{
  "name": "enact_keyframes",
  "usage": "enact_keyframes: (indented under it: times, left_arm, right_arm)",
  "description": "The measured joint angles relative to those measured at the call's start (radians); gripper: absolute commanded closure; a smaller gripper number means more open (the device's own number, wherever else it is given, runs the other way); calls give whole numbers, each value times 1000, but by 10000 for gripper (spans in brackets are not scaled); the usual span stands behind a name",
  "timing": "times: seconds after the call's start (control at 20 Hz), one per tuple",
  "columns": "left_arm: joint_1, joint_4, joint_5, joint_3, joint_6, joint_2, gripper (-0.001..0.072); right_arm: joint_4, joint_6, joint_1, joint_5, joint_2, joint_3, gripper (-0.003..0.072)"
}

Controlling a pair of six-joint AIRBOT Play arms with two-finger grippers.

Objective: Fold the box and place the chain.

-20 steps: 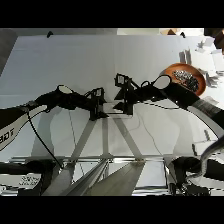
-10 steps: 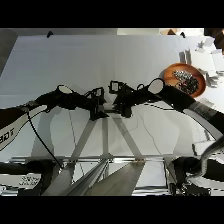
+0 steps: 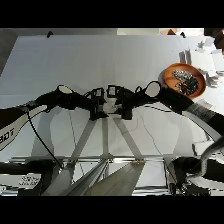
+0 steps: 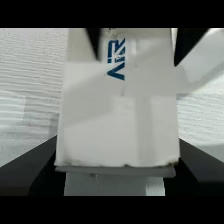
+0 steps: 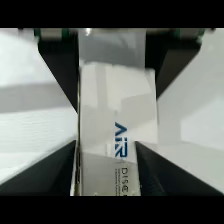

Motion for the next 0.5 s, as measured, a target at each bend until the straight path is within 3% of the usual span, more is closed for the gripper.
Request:
enact_keyframes:
  times: [0.4, 0.45, 0.5]
  left_arm:
    - [0, -1, -3, 0, -6, 0, 432]
    - [0, -1, -3, 0, -6, 0, 432]
    - [0, -1, -2, 0, -6, 0, 432]
  right_arm:
    - [3, 10, 14, 37, 43, 0, 239]
    - [4, 10, 14, 33, 62, 0, 299]
    - [4, 11, 14, 32, 80, 0, 499]
